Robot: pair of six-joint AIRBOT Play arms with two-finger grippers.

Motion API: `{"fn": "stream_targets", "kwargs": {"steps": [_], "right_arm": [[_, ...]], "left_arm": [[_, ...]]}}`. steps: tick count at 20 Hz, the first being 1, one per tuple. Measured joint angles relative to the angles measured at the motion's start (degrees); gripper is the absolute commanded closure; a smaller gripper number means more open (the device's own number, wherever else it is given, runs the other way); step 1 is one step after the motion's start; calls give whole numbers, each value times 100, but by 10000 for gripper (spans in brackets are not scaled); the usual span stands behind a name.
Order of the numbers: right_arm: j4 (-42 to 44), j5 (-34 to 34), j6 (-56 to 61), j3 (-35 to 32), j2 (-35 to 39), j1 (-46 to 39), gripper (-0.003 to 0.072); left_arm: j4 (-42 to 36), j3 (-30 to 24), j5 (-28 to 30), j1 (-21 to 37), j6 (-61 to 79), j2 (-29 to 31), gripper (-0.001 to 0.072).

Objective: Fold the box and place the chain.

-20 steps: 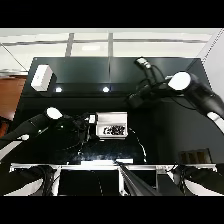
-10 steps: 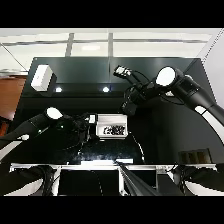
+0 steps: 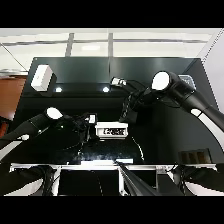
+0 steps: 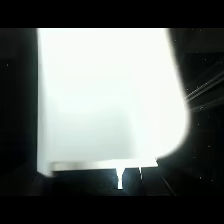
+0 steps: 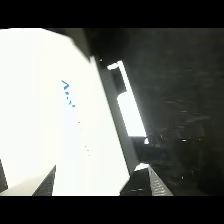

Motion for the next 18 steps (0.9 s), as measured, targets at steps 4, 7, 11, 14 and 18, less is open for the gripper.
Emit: {"fn": "stream_targets", "kwargs": {"steps": [4, 7, 11, 14, 18], "right_arm": [[-184, -4, -87, -52, -4, 234, 19], [-195, 98, -116, -66, 20, 310, -34], [-144, 269, -46, -70, 74, 348, -34], [-138, 409, 79, -70, 85, 378, -34], [-461, 479, 348, -103, 92, 472, -34]], "left_arm": [[0, 0, 0, 0, 0, 0, 269], [0, 0, 0, -2, 0, 0, 269], [0, 0, 0, -2, 0, 0, 269], [2, 0, 0, -2, 0, 0, 269], [0, 0, 0, -2, 2, 0, 269]]}}
